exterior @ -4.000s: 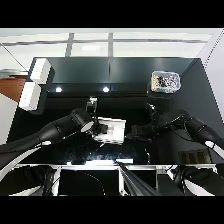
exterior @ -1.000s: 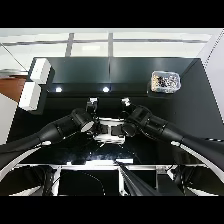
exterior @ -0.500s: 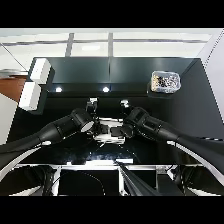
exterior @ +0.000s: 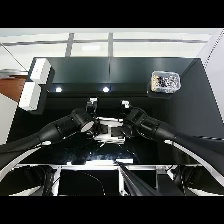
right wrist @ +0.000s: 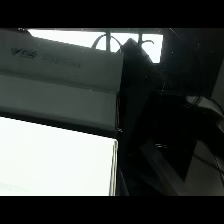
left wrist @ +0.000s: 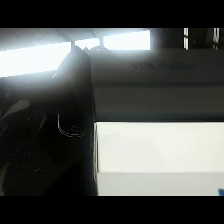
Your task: Fold the box and place the chain.
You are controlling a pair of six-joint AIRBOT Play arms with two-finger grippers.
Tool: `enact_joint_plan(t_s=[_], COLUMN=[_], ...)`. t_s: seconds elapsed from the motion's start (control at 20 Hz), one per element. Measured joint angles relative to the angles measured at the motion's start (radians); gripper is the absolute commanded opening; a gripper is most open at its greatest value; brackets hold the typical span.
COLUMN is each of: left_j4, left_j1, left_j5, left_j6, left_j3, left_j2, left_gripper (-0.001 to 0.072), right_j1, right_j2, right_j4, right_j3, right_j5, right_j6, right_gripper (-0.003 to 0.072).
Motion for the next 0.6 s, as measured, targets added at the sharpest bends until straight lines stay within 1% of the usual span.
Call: enact_joint_plan(t_s=[0.05, 0.1, 0.4, 0.45, 0.6], left_j4=[0.000, 0.000, 0.000, 0.000, -0.004], left_j1=[0.000, 0.000, 0.000, 0.000, 0.000], left_j5=[0.000, 0.001, 0.000, 0.000, -0.004], left_j6=[-0.001, -0.001, -0.002, -0.002, -0.005], left_j3=[0.000, 0.000, 0.000, 0.000, 0.000], left_j2=[0.000, 0.000, 0.000, 0.000, 0.000], left_gripper=[0.0029, 0.0029, 0.0029, 0.0029, 0.0029], right_j1=[0.000, 0.000, 0.000, 0.000, 0.000], right_j2=[0.000, 0.000, -0.001, -0.001, -0.001], right_j4=[0.000, 0.000, -0.005, -0.006, -0.006], right_j3=[0.000, 0.001, 0.018, 0.022, 0.028], right_j5=[0.000, 0.002, -0.005, -0.007, -0.009], right_j6=[0.000, 0.001, 0.008, 0.008, 0.005], right_gripper=[0.0176, 0.0120, 0.0116, 0.0028, 0.0028])
